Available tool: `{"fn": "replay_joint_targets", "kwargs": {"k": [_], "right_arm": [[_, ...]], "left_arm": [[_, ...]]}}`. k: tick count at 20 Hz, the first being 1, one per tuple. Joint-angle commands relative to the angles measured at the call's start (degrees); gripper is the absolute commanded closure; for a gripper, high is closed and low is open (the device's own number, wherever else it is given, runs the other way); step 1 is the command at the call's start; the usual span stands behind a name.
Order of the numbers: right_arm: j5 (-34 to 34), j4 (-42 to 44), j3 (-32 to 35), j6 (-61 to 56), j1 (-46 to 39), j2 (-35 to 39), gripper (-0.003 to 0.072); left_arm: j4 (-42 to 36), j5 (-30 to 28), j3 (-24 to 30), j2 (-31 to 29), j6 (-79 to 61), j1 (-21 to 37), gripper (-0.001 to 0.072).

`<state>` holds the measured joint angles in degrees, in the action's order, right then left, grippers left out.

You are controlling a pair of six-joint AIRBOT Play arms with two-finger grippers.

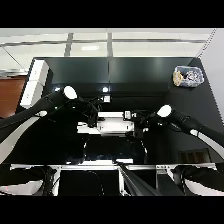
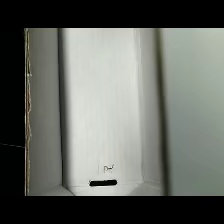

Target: Fold the box and place the chain.

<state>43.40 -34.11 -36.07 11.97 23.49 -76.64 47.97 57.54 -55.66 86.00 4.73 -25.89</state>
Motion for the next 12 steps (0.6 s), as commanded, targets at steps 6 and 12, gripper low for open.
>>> {"fn": "replay_joint_targets", "kwargs": {"k": [6, 12], "right_arm": [[-0.33, -0.46, -0.04, -0.26, 0.24, -0.04, -0.0015], [-0.13, -1.49, -0.04, -0.37, 0.7, -0.04, 0.0252]], "left_arm": [[0.0, -0.07, -0.04, 0.0, -0.04, -0.02, 0.0685], [0.0, -0.07, -0.04, 0.0, -0.02, -0.02, 0.0685]]}}
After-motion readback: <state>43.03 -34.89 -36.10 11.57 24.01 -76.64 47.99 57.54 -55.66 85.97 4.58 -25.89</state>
